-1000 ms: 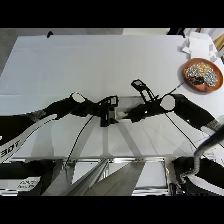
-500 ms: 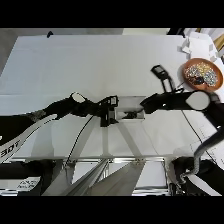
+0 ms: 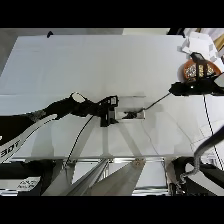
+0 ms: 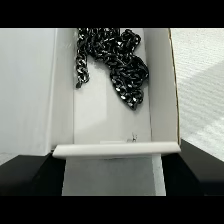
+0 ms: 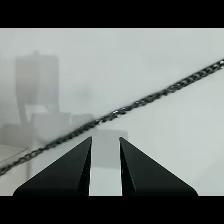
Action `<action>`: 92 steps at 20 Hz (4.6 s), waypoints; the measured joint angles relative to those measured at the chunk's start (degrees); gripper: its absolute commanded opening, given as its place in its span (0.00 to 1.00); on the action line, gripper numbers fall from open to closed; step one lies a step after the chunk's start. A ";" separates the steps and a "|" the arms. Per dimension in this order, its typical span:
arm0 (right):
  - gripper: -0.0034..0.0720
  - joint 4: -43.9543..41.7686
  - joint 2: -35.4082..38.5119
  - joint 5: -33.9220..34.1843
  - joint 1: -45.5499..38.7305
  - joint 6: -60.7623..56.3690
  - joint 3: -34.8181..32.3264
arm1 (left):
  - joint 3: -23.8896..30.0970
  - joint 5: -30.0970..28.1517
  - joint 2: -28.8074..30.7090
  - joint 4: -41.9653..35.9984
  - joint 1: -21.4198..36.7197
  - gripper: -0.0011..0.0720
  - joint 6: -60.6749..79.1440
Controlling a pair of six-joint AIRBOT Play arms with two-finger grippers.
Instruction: Fold the box and place the chain.
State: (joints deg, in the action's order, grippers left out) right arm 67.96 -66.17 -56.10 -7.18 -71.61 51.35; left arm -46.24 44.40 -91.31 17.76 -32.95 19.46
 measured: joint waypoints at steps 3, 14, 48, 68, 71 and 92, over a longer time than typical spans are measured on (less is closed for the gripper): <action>0.45 4.92 -7.58 -0.22 0.48 -2.16 4.13 | 0.00 0.02 0.00 0.02 0.00 0.13 0.00; 0.44 15.65 -22.86 -1.36 5.79 -7.96 11.39 | 0.00 0.00 0.00 0.02 0.00 0.13 0.00; 0.06 4.17 3.72 -11.41 6.29 -2.45 11.41 | 0.00 0.02 0.00 0.00 0.00 0.13 0.00; 0.07 -3.50 19.65 -7.76 30.36 1.16 6.51 | 0.00 0.02 0.00 0.02 0.00 0.13 0.00; 0.07 -3.48 18.73 -3.58 32.54 1.18 2.36 | 0.00 0.00 0.00 0.02 0.00 0.13 0.00; 0.36 -3.43 -2.16 11.61 40.39 1.18 -7.52 | 0.00 0.00 0.00 0.00 0.00 0.13 0.00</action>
State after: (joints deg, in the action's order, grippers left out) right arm 64.53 -68.34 -44.49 33.21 -70.43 43.83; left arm -46.24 44.40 -91.31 17.76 -32.95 19.46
